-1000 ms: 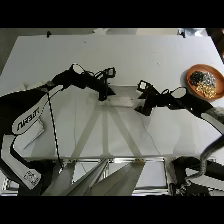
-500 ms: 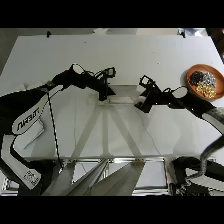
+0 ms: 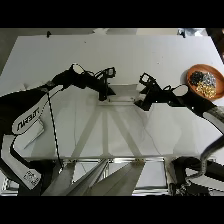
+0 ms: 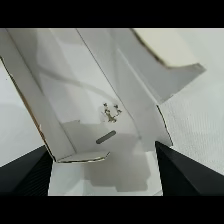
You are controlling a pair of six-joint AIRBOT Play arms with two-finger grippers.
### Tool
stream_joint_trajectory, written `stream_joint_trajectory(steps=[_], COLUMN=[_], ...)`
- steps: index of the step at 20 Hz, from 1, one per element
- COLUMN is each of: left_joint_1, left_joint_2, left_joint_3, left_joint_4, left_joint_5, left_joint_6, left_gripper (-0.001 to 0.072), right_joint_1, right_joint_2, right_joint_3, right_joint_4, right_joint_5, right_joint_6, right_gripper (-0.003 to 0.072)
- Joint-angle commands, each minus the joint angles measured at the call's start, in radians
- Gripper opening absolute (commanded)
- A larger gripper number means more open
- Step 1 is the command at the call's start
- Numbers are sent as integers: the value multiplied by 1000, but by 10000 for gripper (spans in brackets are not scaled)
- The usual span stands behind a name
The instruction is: Fold the box and place the chain.
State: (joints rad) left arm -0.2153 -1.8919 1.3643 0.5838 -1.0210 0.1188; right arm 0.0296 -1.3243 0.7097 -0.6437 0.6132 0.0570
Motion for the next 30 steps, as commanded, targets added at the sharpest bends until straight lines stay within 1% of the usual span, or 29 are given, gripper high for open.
stream_joint_trajectory(steps=[1, 4, 10, 14, 16, 20, 24, 26, 28, 30], left_joint_1=[-1, 0, -1, -1, -1, 0, -1, 0, -1, 0], left_joint_2=[0, 0, 0, 0, 0, 0, 0, 0, 0, 0], left_joint_3=[0, 0, 0, 0, 0, 0, 0, 0, 0, 0], left_joint_4=[0, 0, 0, 0, 0, 0, 0, 0, 0, 0], left_joint_5=[0, 0, 0, 0, 0, 0, 0, 0, 0, 0], left_joint_6=[1, 1, 1, 0, 1, 1, 1, 1, 1, 1], left_gripper=[8, 8, 8, 8, 8, 8, 9, 8, 9, 9], right_joint_1=[-1, -1, -1, -1, -1, -1, -1, -1, -1, -8], right_joint_2=[0, 0, 0, 0, -2, -2, -2, -3, -23, -60], right_joint_3=[2, 2, 14, 22, 22, 22, 22, 22, 23, 43], right_joint_4=[0, 2, 24, 24, 23, 24, 24, 24, 32, 32], right_joint_5=[11, 22, 18, -33, -38, -26, 16, 3, -40, -14], right_joint_6=[-101, -173, -242, -258, -282, -312, -325, -330, -332, -331], right_gripper=[683, 683, 683, 683, 683, 683, 683, 683, 683, 683])
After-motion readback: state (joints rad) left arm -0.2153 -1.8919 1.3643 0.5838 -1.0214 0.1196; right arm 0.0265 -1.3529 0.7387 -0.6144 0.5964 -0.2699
